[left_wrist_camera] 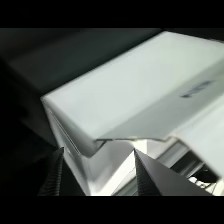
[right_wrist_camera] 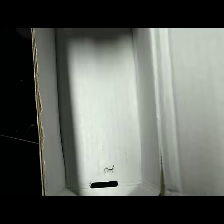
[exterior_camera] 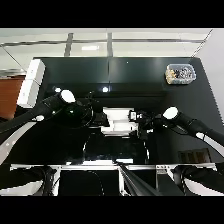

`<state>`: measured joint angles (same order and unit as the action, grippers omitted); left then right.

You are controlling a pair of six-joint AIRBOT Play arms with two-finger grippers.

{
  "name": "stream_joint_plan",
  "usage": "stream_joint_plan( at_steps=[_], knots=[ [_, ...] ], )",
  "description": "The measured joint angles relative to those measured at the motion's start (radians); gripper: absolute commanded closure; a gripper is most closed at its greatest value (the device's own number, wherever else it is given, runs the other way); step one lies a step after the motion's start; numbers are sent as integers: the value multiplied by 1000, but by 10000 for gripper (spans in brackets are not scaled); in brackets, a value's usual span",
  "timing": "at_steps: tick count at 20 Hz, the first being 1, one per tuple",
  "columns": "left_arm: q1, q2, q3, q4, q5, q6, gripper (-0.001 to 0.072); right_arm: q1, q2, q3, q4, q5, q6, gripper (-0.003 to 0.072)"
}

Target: Fold the box and place the chain.

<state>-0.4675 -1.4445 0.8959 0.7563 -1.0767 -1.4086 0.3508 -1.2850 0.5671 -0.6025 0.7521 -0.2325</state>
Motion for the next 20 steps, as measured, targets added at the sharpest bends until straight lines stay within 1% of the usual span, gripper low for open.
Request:
stream_joint_plan(
  at_steps=[13, 15, 18, 19, 20],
  knots=[
    [-33, 0, 5, 66, 37, -113, 208, 0, 0, 0, 0, 0, 0, 480],
    [-58, 0, 26, 122, 37, -161, 208, 0, 0, 0, 0, 0, 0, 481],
    [-109, 0, 79, 247, 37, -269, 208, 0, 0, 0, 0, 0, 0, 481],
    [-127, 0, 98, 284, 36, -306, 219, 0, 0, 0, 0, 0, 0, 480],
    [-145, 0, 113, 316, 35, -341, 310, 0, 0, 0, 0, 0, 0, 480]
  ],
)
